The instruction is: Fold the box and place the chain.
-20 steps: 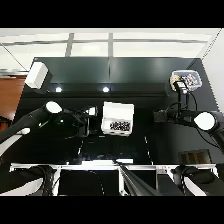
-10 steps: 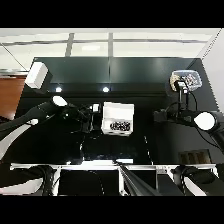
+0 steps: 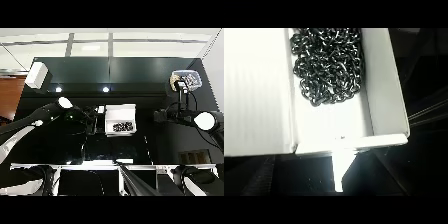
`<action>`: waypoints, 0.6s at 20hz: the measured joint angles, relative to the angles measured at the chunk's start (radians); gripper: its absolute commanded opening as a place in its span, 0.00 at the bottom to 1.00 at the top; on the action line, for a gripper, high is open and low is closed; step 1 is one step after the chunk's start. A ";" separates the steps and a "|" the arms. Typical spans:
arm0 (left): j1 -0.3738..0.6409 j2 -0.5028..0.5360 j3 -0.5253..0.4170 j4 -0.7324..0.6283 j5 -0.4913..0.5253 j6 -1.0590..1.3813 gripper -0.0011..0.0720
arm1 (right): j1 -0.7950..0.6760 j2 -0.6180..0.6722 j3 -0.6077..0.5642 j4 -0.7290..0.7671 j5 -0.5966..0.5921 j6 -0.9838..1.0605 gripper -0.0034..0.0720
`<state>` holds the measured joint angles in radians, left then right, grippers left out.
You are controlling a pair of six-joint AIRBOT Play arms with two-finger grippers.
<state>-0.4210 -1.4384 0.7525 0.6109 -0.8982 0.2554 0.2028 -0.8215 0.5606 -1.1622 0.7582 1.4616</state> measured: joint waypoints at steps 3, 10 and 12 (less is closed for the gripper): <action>-0.003 0.000 0.002 0.066 -0.014 -0.100 0.99 | 0.000 0.000 0.000 0.000 0.000 0.000 0.40; -0.039 0.002 0.003 0.113 -0.036 -0.192 0.99 | 0.000 0.000 0.000 -0.001 0.000 0.000 0.41; -0.045 0.002 0.003 0.116 -0.018 -0.237 0.99 | 0.000 0.000 0.000 -0.001 0.001 0.000 0.40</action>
